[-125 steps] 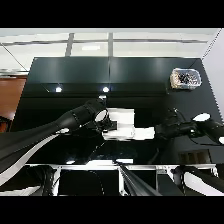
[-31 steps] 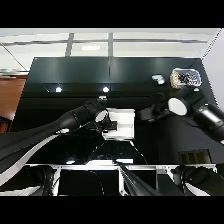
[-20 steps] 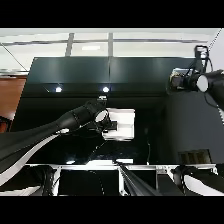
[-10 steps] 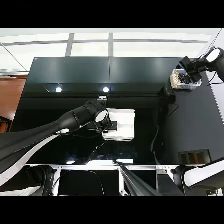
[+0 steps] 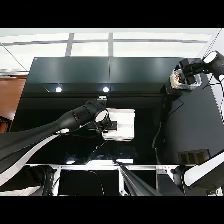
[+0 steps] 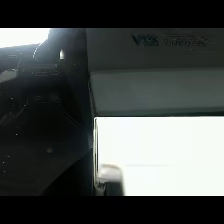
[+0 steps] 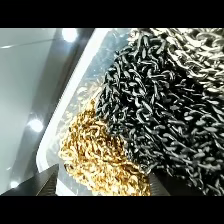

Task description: Fold the box and place the chain.

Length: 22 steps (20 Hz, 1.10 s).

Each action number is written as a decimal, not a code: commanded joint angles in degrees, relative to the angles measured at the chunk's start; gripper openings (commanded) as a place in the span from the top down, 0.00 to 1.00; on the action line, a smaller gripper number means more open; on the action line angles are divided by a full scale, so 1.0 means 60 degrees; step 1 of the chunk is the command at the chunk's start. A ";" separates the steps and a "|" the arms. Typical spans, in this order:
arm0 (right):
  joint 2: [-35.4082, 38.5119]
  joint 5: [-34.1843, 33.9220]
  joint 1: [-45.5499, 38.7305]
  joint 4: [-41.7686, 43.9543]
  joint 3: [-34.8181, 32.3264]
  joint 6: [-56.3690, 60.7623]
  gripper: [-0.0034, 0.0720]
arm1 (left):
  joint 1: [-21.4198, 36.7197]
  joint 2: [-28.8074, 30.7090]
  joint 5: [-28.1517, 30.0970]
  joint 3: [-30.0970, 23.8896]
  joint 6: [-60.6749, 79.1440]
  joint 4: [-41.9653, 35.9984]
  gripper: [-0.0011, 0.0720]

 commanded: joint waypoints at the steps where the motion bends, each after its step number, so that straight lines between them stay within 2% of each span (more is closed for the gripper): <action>1: -0.0142 0.0288 -0.0007 0.0036 0.0025 -0.0113 0.26 | 0.0004 0.0004 0.0000 0.0011 0.0004 0.0000 0.94; 2: -0.0142 0.0412 -0.0018 0.0044 0.0025 -0.0433 0.45 | 0.0004 0.0004 0.0004 0.0011 0.0007 0.0004 0.94; 3: -0.0091 0.0517 -0.0062 0.0149 0.0025 -0.1071 0.86 | 0.0004 0.0004 0.0000 0.0011 0.0004 0.0004 0.94; 4: -0.0018 0.0561 -0.0138 0.0295 0.0029 -0.1610 0.93 | 0.0004 0.0004 0.0000 0.0011 0.0004 0.0004 0.94; 8: 0.0809 0.0998 -0.0579 0.0554 0.0033 -0.3457 0.93 | 0.0004 0.0004 0.0004 0.0011 0.0004 0.0004 0.94; 10: 0.1585 0.1144 -0.0769 0.0605 0.0033 -0.4466 0.93 | 0.0004 0.0004 0.0004 0.0011 0.0004 0.0004 0.94; 14: 0.3628 0.1107 -0.1002 0.1654 0.0033 -0.6670 0.93 | 0.0004 0.0004 0.0000 0.0011 0.0004 0.0007 0.94; 18: 0.5504 0.0841 -0.1049 0.2029 0.0033 -0.7304 0.93 | 0.0004 0.0004 -0.0007 0.0011 0.0007 0.0004 0.94; 22: 0.6652 0.0299 -0.1060 0.2277 0.0066 -0.7450 0.93 | 0.0004 0.0004 -0.0004 0.0011 0.0004 0.0004 0.94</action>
